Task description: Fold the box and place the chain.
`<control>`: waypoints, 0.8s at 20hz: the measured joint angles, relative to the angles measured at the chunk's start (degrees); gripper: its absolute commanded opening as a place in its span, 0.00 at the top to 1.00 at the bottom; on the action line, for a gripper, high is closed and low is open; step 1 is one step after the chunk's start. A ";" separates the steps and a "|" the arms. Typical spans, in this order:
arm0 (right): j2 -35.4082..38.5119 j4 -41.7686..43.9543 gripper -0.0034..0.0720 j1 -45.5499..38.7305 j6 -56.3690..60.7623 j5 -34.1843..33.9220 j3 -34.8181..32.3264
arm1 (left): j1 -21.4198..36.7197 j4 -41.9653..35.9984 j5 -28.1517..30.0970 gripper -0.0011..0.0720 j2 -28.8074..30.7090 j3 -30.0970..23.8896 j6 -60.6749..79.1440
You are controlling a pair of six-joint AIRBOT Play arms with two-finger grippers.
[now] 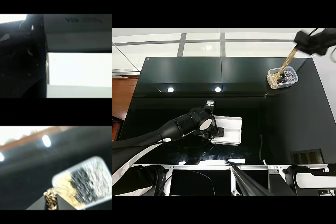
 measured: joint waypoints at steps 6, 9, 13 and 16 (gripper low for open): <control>13.62 4.81 0.94 -0.66 -8.33 -3.85 3.32 | 0.00 0.00 -0.02 0.94 0.00 0.00 0.02; 17.18 7.15 0.94 -0.79 -11.23 -0.22 7.48 | 0.00 0.00 -0.02 0.94 0.00 0.00 0.02; 22.47 9.11 0.94 0.11 -14.14 6.75 7.89 | 0.00 -0.02 -0.02 0.94 0.00 0.00 0.02; 27.80 9.55 0.94 2.23 -16.55 10.38 2.40 | 0.00 -0.02 -0.02 0.94 0.00 0.00 0.02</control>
